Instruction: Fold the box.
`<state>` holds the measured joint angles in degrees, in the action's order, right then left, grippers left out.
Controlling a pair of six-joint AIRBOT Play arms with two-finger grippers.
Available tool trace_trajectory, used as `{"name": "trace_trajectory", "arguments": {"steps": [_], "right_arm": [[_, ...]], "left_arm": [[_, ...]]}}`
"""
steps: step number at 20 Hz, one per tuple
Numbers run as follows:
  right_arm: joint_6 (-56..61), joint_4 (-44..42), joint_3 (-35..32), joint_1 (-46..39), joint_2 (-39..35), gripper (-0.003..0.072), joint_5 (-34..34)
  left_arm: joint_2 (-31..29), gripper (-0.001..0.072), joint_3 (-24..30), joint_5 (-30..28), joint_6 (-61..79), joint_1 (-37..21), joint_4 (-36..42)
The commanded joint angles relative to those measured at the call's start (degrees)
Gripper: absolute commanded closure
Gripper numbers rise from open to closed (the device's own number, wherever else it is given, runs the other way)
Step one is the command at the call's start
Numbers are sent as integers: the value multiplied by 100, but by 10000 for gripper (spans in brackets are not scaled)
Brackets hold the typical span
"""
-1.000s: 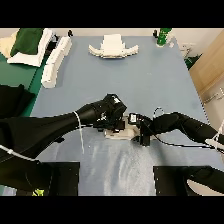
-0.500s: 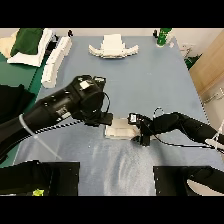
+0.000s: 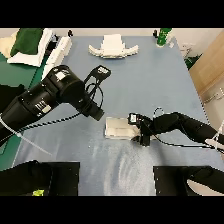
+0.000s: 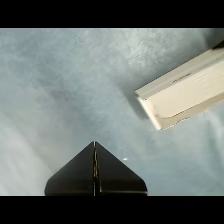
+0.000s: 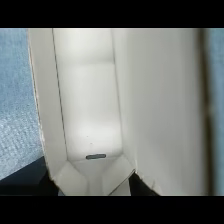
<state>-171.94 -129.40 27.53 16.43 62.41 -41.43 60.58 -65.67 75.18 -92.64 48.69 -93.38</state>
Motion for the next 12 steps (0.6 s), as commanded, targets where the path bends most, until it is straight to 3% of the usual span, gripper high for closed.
{"name": "trace_trajectory", "arguments": {"steps": [1, 2, 3, 4, 5, 9, 12], "right_arm": [[0, -2, 2, 0, 2, 168, 0], [2, -2, 2, 0, 2, 168, 0], [2, -2, 2, 0, 2, 168, 0], [0, -2, 2, 0, 2, 168, 0], [2, -2, 2, 0, 2, 168, 0], [2, -2, 2, 0, 2, 168, 0], [2, -2, 2, 0, 2, 168, 0]], "left_arm": [[-260, 695, 699, -581, 3595, -1010, 1753], [-284, 694, 975, -625, 4699, -1447, 2618], [-264, 622, 1233, -643, 5650, -1869, 3359], [-232, 211, 1471, -820, 6360, -2208, 3845], [-197, 46, 1679, -1067, 6994, -2420, 4118], [50, 42, 2409, -1668, 9228, -2699, 4706], [264, 41, 2992, -2133, 10467, -2686, 5613]]}}
